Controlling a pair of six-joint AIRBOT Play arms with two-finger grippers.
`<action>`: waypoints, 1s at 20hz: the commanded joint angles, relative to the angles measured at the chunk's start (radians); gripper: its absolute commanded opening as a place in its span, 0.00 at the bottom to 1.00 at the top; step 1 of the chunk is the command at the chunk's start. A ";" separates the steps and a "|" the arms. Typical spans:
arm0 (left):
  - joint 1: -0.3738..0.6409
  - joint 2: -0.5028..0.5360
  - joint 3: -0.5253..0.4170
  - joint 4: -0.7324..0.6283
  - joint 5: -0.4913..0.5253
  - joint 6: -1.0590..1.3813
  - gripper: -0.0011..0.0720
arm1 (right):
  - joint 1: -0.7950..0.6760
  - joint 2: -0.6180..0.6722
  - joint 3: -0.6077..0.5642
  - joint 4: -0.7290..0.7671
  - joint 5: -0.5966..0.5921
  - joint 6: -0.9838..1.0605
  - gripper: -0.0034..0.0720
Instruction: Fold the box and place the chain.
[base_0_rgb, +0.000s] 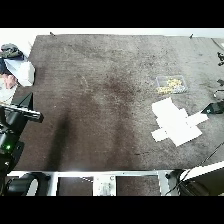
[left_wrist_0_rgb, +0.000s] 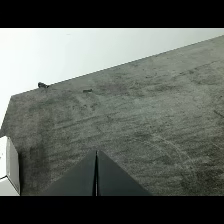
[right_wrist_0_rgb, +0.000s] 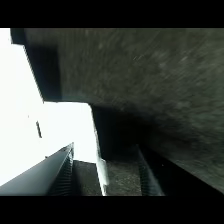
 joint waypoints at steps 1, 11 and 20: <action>0.001 0.001 0.000 0.000 0.000 0.000 0.03 | 0.001 -0.006 -0.040 -0.007 0.002 -0.031 0.62; 0.001 0.001 0.000 0.000 0.000 0.000 0.03 | 0.006 -0.052 -0.047 0.093 0.077 -0.025 0.54; 0.001 0.001 0.000 0.000 0.000 0.000 0.03 | 0.013 -0.072 -0.105 0.032 0.114 -0.026 0.53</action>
